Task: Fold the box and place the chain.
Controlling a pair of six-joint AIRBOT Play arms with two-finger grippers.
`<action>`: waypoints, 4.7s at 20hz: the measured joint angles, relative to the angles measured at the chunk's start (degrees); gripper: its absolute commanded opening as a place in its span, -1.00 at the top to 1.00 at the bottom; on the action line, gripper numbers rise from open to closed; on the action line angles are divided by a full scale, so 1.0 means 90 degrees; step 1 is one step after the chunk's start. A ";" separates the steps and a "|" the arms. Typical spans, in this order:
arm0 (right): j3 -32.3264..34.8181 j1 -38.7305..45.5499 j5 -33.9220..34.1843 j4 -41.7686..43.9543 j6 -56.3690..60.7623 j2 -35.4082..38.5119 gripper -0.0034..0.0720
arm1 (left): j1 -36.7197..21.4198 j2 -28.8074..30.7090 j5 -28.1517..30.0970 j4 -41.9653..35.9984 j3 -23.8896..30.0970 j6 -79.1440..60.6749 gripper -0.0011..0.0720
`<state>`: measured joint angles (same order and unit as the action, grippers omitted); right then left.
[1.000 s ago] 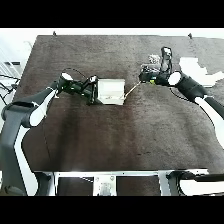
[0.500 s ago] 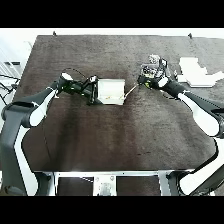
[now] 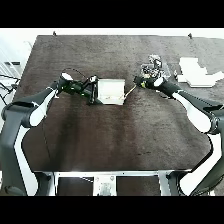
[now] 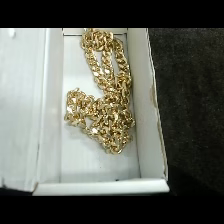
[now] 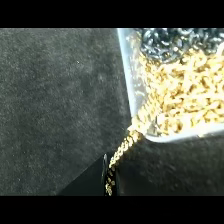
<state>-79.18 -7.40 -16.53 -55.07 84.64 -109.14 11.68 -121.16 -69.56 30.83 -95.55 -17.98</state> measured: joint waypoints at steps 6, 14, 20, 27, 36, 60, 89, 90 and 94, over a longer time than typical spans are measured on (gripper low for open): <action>-0.0058 0.0000 -0.0427 -0.0010 -0.0221 0.0622 0.88 | 0.0000 0.0000 -0.0002 0.0000 0.0000 0.0000 -0.19; -0.0066 -0.0272 -0.1783 -0.0175 -0.0865 0.3259 0.88 | 0.0000 0.0000 -0.0002 -0.0002 0.0000 0.0000 -0.19; -0.0066 -0.0962 -0.2458 -0.0488 -0.0957 0.4668 0.88 | 0.0000 0.0000 -0.0002 -0.0002 0.0000 0.0000 -0.19; 0.0146 -0.2212 -0.2174 -0.0566 -0.0432 0.5095 0.88 | 0.0000 0.0000 -0.0002 -0.0002 0.0000 0.0000 -0.19; 0.0755 -0.2696 -0.1292 -0.0639 -0.0007 0.5100 0.88 | 0.0000 0.0000 -0.0002 0.0000 0.0000 0.0002 -0.19; 0.1350 -0.2735 0.0051 -0.0437 0.0376 0.2438 0.71 | 0.0000 0.0000 -0.0005 0.0000 0.0000 0.0002 -0.19; -0.0362 0.0267 -0.0748 -0.0408 0.0704 0.0165 0.39 | 0.0000 0.0000 -0.0005 -0.0002 0.0000 0.0002 -0.19; -0.0444 0.0236 -0.0760 -0.0393 0.0702 0.0070 0.90 | 0.0000 0.0000 -0.0005 0.0000 0.0000 0.0000 -0.19; -0.0651 0.0136 -0.0869 -0.0342 0.0454 0.0080 0.89 | 0.0000 0.0000 -0.0005 0.0000 0.0000 0.0002 -0.19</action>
<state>-85.03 -6.17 -24.36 -58.15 88.73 -108.42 11.68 -121.16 -69.60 30.83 -95.55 -17.96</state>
